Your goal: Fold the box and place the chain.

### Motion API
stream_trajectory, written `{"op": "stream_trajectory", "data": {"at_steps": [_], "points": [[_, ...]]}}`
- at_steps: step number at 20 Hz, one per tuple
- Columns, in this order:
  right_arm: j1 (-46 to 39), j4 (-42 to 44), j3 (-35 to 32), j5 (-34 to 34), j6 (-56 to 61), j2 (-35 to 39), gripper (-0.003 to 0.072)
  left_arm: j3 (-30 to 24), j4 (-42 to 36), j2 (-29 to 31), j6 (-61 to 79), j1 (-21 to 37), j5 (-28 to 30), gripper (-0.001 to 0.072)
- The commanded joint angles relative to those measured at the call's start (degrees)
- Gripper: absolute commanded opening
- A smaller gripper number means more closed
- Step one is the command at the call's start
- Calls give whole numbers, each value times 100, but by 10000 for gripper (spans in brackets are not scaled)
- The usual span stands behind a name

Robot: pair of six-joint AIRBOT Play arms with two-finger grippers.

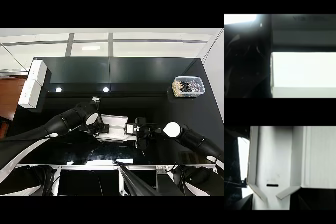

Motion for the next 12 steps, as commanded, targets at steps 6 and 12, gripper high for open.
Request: {"op": "stream_trajectory", "data": {"at_steps": [6, 12], "points": [[17, 175, 24, 48, 31, -37, 576, -315, -85, 4, -105, 9, 125, 33], [68, 479, 24, 44, 28, -136, 557, -315, -92, 4, -105, 9, 144, 33]]}}
